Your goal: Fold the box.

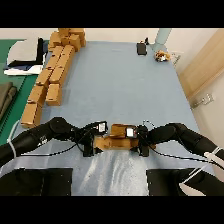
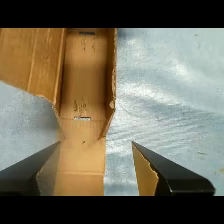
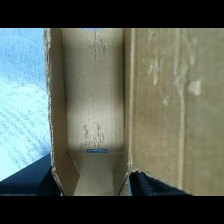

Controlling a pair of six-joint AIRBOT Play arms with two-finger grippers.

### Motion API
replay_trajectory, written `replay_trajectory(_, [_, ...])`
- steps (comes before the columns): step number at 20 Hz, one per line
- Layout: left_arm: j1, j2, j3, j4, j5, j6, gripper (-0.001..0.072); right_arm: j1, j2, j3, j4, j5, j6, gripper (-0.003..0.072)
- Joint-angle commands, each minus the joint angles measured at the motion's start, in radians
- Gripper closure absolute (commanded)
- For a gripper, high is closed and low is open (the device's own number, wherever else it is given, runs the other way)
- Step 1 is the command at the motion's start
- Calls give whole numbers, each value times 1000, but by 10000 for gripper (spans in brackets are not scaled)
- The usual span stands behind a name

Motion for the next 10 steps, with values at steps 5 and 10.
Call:
replay_trajectory(5, [-42,-53,-1,-52,39,32,33,0,0,0,-2,0,0,243])
replay_trajectory(10, [-47,-106,12,-152,98,128,189,0,0,0,-4,0,0,243])
